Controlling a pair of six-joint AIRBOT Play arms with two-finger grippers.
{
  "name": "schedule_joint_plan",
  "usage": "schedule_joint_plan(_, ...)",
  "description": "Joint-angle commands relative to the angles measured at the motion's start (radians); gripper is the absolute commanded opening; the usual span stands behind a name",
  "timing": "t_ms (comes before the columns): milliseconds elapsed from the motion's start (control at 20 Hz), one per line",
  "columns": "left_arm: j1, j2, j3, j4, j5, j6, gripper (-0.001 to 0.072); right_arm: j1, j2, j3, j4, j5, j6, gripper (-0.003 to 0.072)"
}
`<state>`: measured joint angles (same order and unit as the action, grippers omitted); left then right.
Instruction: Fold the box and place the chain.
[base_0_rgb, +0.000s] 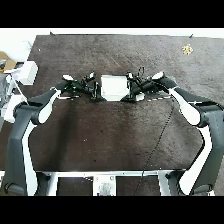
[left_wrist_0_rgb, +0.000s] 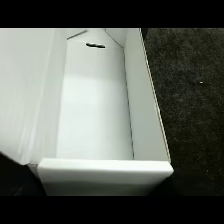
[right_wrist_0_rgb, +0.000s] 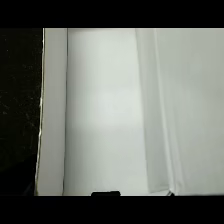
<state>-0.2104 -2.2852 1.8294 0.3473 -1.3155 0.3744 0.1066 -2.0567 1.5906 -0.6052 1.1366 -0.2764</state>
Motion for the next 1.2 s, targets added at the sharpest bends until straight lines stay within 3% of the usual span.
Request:
schedule_joint_plan(0,-0.005,0.000,0.000,0.012,-0.013,-0.003,0.0601,0.000,0.000,0.000,0.000,0.000,0.000,0.0447)
schedule_joint_plan(550,-0.007,0.000,0.000,0.011,-0.010,-0.002,0.0631,0.000,-0.001,0.000,-0.001,0.000,0.000,0.0447)
schedule_joint_plan(600,-0.007,0.000,0.000,0.011,-0.003,-0.005,0.0614,0.000,-0.001,0.000,-0.001,0.000,0.000,0.0447)
schedule_joint_plan(700,-0.007,0.000,0.000,0.011,0.009,-0.008,0.0380,0.000,-0.001,0.000,-0.001,0.000,0.000,0.0447)
schedule_joint_plan(750,-0.007,0.000,0.000,0.011,0.012,-0.007,0.0349,0.000,-0.001,0.000,-0.001,0.001,0.000,0.0447)
schedule_joint_plan(1150,-0.006,0.000,0.000,0.012,0.018,-0.008,0.0352,0.000,-0.001,0.000,-0.001,0.001,0.000,0.0447)
